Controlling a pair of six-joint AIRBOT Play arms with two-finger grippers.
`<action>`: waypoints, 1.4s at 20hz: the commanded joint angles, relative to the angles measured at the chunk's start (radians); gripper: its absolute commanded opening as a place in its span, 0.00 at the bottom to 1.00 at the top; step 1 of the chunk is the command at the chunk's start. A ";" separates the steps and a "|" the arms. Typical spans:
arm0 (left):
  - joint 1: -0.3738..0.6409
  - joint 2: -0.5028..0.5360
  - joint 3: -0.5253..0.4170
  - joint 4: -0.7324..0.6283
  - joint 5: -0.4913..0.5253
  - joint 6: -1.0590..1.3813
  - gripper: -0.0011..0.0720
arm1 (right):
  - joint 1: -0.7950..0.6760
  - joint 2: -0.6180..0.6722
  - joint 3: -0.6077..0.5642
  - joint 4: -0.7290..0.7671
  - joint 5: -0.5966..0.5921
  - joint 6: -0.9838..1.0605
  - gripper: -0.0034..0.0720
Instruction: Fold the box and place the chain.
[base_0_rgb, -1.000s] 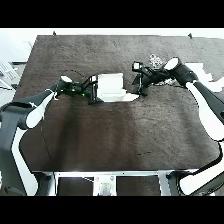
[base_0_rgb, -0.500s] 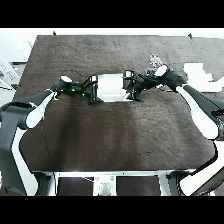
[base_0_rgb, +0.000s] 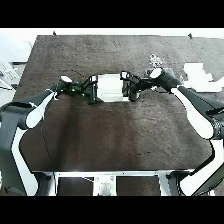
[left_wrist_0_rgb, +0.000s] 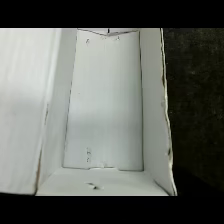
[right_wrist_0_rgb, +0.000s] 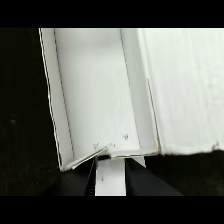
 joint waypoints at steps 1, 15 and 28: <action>0.000 0.000 0.000 0.000 0.000 0.000 0.58 | 0.022 -0.010 0.000 0.051 -0.015 -0.036 0.33; 0.000 0.000 0.000 0.000 0.000 0.000 0.58 | 0.021 -0.022 -0.001 -0.003 -0.073 -0.035 0.88; 0.000 0.000 0.000 0.000 0.000 0.000 0.58 | -0.066 0.127 0.000 -0.126 0.093 0.260 0.05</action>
